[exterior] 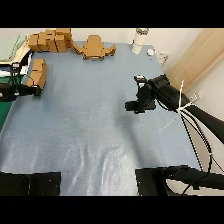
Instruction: Fold the box.
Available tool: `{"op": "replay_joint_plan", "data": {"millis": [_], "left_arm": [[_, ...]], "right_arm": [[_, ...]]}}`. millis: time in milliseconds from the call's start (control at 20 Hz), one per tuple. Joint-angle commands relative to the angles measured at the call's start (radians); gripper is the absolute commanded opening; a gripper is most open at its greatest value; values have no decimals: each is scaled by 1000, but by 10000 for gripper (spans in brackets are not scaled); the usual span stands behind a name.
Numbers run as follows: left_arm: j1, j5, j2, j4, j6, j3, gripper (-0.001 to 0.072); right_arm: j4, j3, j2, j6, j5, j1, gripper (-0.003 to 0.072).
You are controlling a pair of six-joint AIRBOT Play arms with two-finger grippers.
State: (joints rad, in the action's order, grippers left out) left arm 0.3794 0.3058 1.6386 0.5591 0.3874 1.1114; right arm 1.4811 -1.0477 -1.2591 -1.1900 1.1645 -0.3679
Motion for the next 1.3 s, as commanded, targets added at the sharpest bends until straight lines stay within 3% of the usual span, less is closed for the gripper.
{"op": "replay_joint_plan", "data": {"millis": [0, 200, 500, 550, 600, 800, 1000, 1250], "left_arm": [[2, -1, 109, 8, 61, 133, 528], [1, 3, 177, 26, 85, 240, 528], [2, 32, 212, 100, 87, 260, 529], [3, 34, 212, 101, 94, 260, 569], [3, 33, 212, 103, 102, 260, 694], [18, 78, 200, 119, 150, 260, 695], [77, 254, 146, 182, 253, 261, 695], [109, 590, 45, 207, 265, 261, 694]], "right_arm": [[0, -1, -1, 0, 0, -1, 4], [0, -1, -1, 0, 0, 0, 3], [0, -1, -1, 0, 0, 0, 3], [0, -1, -1, 0, 0, 0, 3], [0, -1, -1, 0, 0, 0, 3], [0, -1, -1, 0, 0, -1, 3], [0, -1, -1, 0, 0, 0, 3], [0, -1, -1, 0, 0, 0, 3]]}}
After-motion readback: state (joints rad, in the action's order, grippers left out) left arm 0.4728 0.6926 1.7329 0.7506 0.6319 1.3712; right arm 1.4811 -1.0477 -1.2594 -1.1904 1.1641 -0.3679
